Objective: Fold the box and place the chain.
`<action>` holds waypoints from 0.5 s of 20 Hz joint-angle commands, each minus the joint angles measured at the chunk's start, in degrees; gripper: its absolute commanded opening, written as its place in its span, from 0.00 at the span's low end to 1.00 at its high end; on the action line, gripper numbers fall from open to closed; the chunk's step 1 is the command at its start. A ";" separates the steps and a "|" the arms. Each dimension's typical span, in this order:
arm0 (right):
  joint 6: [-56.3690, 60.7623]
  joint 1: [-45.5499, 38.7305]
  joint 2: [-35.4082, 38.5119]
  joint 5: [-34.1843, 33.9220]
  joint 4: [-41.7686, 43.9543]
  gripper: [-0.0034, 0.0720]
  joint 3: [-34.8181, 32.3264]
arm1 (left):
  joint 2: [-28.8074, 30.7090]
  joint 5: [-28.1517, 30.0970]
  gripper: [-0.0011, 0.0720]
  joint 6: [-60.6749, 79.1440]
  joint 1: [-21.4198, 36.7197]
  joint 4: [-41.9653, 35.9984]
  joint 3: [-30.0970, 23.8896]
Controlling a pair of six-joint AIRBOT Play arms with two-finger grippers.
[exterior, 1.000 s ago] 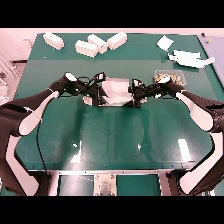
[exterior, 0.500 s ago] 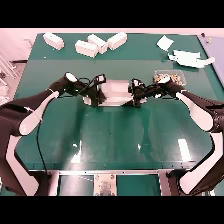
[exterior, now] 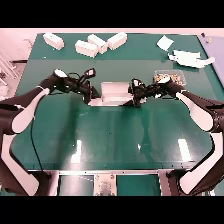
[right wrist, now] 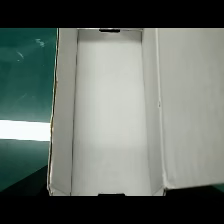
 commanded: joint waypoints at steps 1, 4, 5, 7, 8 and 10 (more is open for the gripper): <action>0.02 0.02 -0.02 0.04 -0.02 0.81 -0.02 | 2.60 -2.01 0.04 -4.96 3.82 -1.11 0.09; 0.02 0.02 -0.02 0.04 -0.02 0.81 -0.02 | 5.07 -2.51 0.04 -19.63 6.29 0.26 0.00; 0.02 0.02 -0.02 0.07 -0.02 0.81 -0.02 | 5.38 -2.93 0.04 -25.09 7.67 0.20 -0.24; 0.02 0.02 -0.02 0.07 -0.02 0.81 -0.02 | 5.51 -2.82 0.04 -37.24 10.38 0.35 -1.44; 0.02 0.02 -0.02 0.04 -0.02 0.81 -0.02 | 5.51 -2.67 0.04 -42.42 11.61 1.03 -2.40; 0.02 0.02 -0.02 0.04 -0.02 0.81 -0.02 | 5.46 -2.64 0.04 -51.78 13.60 3.91 -4.09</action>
